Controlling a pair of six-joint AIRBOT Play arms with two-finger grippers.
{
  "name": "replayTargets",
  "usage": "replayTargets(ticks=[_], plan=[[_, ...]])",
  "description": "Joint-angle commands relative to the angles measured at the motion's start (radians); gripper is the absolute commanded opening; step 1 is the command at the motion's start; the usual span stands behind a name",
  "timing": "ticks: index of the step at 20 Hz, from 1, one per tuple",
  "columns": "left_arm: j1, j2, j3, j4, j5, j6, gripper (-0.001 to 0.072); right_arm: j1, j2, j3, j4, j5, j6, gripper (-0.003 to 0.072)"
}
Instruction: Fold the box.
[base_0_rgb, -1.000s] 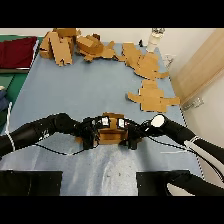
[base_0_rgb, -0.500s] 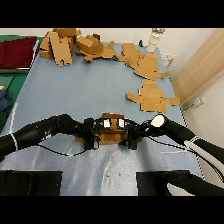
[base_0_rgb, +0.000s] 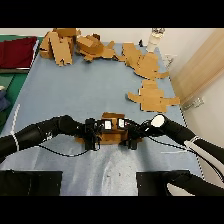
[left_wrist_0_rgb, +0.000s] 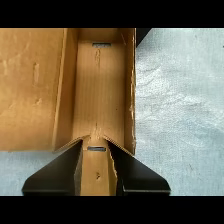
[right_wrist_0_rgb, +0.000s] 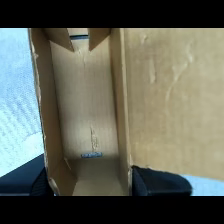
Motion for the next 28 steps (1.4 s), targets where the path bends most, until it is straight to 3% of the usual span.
replayTargets(ticks=[1,4,5,6,15,16,23,24,25,26,28], plan=[[0.0,0.0,0.0,-0.001,0.011,0.0,0.0231,0.0,0.0,0.001,0.001,0.0,0.0,0.051],[0.0,0.0,0.0,-0.001,0.009,0.0,0.0264,0.0,0.0,0.001,0.001,0.0,0.001,0.0509],[0.0,0.0,0.0,-0.003,0.01,-0.002,0.0425,0.0,0.0,0.001,0.001,0.0,0.001,0.0509],[0.0,0.0,0.0,-0.017,0.01,-0.004,0.053,0.0,0.0,0.001,0.001,0.0,0.001,0.051],[0.0,0.0,0.0,-0.038,0.009,-0.004,0.0545,0.0,0.0,0.001,0.001,0.0,0.001,0.0509],[0.0,0.0,0.0,-0.039,0.01,-0.005,0.0679,0.0,0.0,0.001,0.0,0.0,0.0,0.051],[0.0,0.0,0.0,-0.041,0.008,-0.008,0.0689,0.0,0.0,0.001,0.001,0.0,0.0,0.0509],[0.0,0.0,0.0,-0.041,0.008,-0.019,0.0579,0.0,0.0,0.001,0.001,0.0,0.0,0.051],[0.002,0.001,0.0,-0.029,0.004,-0.043,0.0312,0.0,0.0,0.001,0.0,0.0,0.001,0.051],[0.002,0.003,0.0,-0.005,-0.011,-0.061,0.012,0.0,0.0,0.001,0.001,0.0,0.001,0.0509],[0.002,0.01,0.0,0.053,-0.057,-0.137,0.0103,0.0,0.0,0.001,0.0,0.0,0.0,0.051]])
